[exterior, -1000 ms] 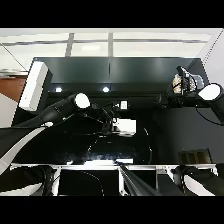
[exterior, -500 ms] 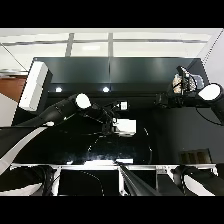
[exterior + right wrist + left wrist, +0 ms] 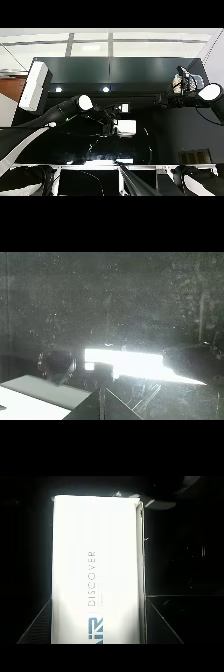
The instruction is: Fold the box and place the chain.
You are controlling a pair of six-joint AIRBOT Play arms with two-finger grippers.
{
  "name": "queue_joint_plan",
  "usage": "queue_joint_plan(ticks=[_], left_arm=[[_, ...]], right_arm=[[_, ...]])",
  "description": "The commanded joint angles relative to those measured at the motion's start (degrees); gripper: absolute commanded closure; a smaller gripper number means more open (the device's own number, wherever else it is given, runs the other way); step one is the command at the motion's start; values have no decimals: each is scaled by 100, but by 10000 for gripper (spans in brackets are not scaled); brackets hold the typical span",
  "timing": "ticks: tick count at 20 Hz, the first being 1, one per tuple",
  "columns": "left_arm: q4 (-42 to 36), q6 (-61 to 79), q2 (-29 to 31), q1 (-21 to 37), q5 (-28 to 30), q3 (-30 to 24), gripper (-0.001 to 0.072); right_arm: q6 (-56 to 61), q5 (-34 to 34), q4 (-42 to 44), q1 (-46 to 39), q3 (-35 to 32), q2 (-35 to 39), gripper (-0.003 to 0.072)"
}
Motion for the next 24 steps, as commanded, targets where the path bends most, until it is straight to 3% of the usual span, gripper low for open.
queue_joint_plan(ticks=[1, 5, 10, 14, 15, 16, 17, 18, 22, 24], left_arm=[[81, 2, -83, -59, 221, 4, -7], [81, 2, -225, -81, 304, 2, -8], [76, 2, -341, -275, 922, 0, -7], [87, 4, -433, -435, 955, 0, -4], [85, 2, -459, -437, 955, 0, 21], [87, 2, -459, -435, 953, 0, 164], [129, 0, -442, -409, 909, 4, 430], [238, -2, -411, -367, 850, 4, 508], [1082, -1180, 24, 101, 562, 4, 545], [1331, -1709, 254, 542, 153, 0, 546]], right_arm=[[9, 2, 0, -2, 4, 0, 648], [28, 0, 0, -2, 4, 0, 648], [28, -4, 0, -2, 4, 0, 648], [28, -4, 0, -2, 4, 2, 648], [28, -2, 0, -2, 4, 2, 648], [28, -4, 0, -2, 4, 2, 648], [26, -7, -2, -2, 4, 2, 648], [26, -9, -4, -2, 7, 2, 648], [24, -9, -33, -4, 7, 2, 648], [24, -22, -109, -4, 7, 2, 648]])
